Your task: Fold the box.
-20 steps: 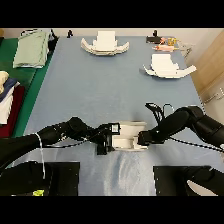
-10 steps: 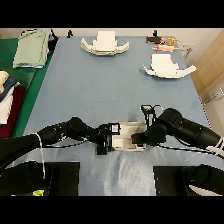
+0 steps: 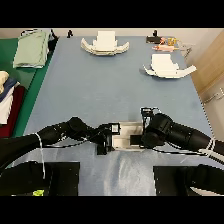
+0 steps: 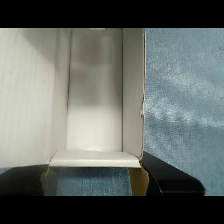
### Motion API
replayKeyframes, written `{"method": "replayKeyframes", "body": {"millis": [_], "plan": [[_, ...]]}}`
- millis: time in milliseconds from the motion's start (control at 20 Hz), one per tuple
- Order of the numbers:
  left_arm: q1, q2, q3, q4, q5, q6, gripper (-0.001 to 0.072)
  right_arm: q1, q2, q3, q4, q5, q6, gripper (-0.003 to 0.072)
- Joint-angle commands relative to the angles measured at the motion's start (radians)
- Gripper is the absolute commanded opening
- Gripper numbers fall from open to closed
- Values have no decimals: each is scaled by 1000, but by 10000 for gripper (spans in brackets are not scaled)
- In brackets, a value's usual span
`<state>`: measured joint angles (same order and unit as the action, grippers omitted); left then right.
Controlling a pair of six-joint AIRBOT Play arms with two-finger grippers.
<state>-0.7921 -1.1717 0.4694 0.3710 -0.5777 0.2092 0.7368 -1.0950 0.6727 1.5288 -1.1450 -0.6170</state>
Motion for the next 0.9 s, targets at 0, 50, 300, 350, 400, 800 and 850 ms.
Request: {"method": "replayKeyframes", "body": {"millis": [0,50,300,350,400,800,850], "plan": [[0,0,1,0,-1,0,532,7,-8,-1,-7,3,14,2],[0,0,1,0,-1,0,532,7,-6,0,-6,3,14,43],[0,0,1,0,0,0,531,7,0,36,4,-3,4,386],[0,0,1,0,-1,0,531,6,0,39,2,-5,4,386],[0,0,1,0,-1,0,532,6,0,39,-1,-5,4,386],[0,0,1,0,-1,0,532,-1,49,162,-34,-187,-31,385],[0,0,1,0,-1,0,531,-8,72,193,-57,-237,-39,385]]}}
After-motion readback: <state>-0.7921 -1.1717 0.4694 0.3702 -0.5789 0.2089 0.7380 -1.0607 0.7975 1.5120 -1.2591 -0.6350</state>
